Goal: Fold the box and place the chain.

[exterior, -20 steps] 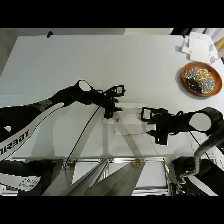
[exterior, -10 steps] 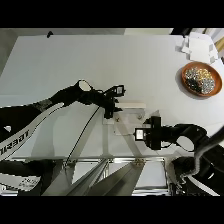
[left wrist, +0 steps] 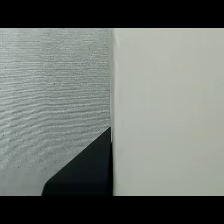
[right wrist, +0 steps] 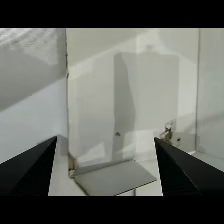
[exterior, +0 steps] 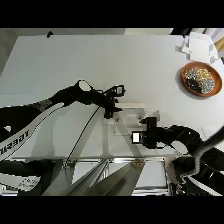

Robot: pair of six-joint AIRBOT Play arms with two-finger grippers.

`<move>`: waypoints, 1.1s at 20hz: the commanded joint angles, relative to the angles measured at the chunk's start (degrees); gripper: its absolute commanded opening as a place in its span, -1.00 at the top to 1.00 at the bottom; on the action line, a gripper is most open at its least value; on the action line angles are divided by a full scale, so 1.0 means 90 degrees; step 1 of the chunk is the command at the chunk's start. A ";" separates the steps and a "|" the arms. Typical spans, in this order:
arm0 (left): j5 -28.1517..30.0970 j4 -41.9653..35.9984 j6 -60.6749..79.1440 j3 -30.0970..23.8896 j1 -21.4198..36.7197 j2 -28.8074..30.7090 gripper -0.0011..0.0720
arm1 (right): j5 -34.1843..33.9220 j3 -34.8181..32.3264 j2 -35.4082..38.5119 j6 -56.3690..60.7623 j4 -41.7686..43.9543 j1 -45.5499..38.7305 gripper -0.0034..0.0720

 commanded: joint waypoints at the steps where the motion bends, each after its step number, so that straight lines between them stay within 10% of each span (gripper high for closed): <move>1: 0.0002 0.0000 0.0000 -0.0002 0.0000 0.0000 0.94 | -0.0432 0.0019 -0.0066 0.0007 -0.0036 -0.0046 -0.91; 11: 0.0002 0.0000 0.0000 -0.0002 0.0000 0.0000 0.94 | -0.0046 0.0610 0.0155 -0.0636 0.0282 -0.1326 -0.92; 22: 0.0002 0.0000 0.0000 -0.0002 0.0000 0.0000 0.94 | 0.0809 0.0673 -0.0743 -0.3655 0.3395 -0.2625 -0.93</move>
